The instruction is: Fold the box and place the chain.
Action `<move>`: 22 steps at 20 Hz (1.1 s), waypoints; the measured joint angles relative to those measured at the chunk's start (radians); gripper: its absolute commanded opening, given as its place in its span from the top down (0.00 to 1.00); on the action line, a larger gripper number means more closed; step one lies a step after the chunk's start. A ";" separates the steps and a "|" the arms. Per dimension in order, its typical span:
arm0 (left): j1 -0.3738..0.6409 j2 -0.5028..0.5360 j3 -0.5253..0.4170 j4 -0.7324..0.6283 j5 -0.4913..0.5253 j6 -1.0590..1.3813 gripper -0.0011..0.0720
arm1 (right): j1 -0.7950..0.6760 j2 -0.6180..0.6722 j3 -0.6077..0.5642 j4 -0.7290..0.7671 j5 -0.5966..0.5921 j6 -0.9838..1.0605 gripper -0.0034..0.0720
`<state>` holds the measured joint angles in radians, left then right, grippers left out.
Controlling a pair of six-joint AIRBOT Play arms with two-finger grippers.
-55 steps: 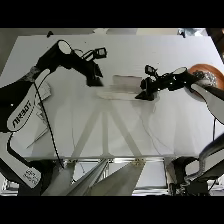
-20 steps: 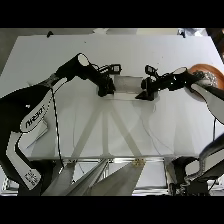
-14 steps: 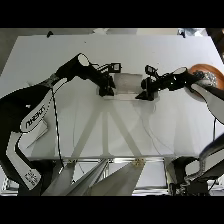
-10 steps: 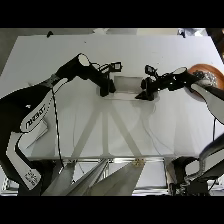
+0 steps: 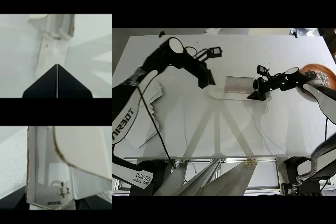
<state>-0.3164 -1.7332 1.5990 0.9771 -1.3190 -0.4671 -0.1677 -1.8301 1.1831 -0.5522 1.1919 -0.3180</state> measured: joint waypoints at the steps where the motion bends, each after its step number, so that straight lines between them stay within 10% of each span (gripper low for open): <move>1: 0.017 0.019 0.000 0.033 0.000 -0.070 0.98 | 0.000 0.000 0.000 0.000 0.000 0.000 0.30; 7: 0.103 0.050 -0.100 0.108 0.037 -0.449 0.98 | 0.000 0.000 0.000 0.000 0.000 0.000 0.30; 22: 0.023 -0.072 -0.322 -0.246 0.272 -0.602 0.98 | 0.000 0.000 0.000 -0.001 0.000 -0.001 0.30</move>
<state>-0.2932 -1.8050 1.2774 0.7315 -1.0466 -1.0695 -0.1677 -1.8301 1.1831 -0.5529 1.1923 -0.3187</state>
